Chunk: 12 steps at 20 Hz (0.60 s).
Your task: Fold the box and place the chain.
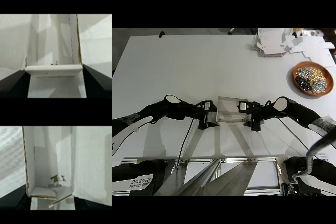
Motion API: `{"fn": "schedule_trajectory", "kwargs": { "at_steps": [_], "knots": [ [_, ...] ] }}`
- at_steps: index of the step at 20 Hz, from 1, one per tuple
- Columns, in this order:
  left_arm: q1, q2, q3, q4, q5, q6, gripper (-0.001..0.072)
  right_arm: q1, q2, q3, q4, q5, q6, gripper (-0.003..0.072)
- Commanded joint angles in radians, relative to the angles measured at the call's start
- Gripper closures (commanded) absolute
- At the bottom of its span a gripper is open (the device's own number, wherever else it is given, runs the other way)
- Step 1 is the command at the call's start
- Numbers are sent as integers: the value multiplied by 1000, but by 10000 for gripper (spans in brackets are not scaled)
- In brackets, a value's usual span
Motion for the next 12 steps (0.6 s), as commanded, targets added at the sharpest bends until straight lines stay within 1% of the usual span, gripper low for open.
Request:
{"fn": "schedule_trajectory", "kwargs": {
  "at_steps": [1, 3, 4, 5, 6, 7, 8, 9, 10, 12],
  "knots": [
    [-2, -2, 1, -16, -1, -2, 16, -1, 1, 1, 1, 0, 0, 291],
    [-2, -2, 1, -14, -6, 0, 31, -1, 1, 1, 1, 0, 0, 291],
    [-2, -2, 1, -11, -8, 2, 134, -1, 1, 1, 1, 0, 0, 291],
    [-6, -2, 1, -11, -9, 2, 324, -1, 1, 1, 1, 0, 0, 291],
    [-10, -2, 1, -4, -8, 2, 363, -1, 1, 1, 1, 0, 0, 291],
    [-14, -2, 1, -3, -5, 2, 364, -1, 1, 1, 1, 0, 0, 291],
    [-14, -2, 1, 0, -4, 0, 405, -1, 1, 1, 1, 0, 0, 291],
    [-14, -1, 1, 0, -3, 0, 553, -1, 1, 1, 1, 0, 0, 291],
    [-15, -1, 1, 1, -2, 0, 624, -1, 1, 1, 1, 0, 0, 291],
    [-13, -1, 1, 1, -3, -2, 622, -1, 1, 1, 1, 0, 0, 291]
  ]
}}
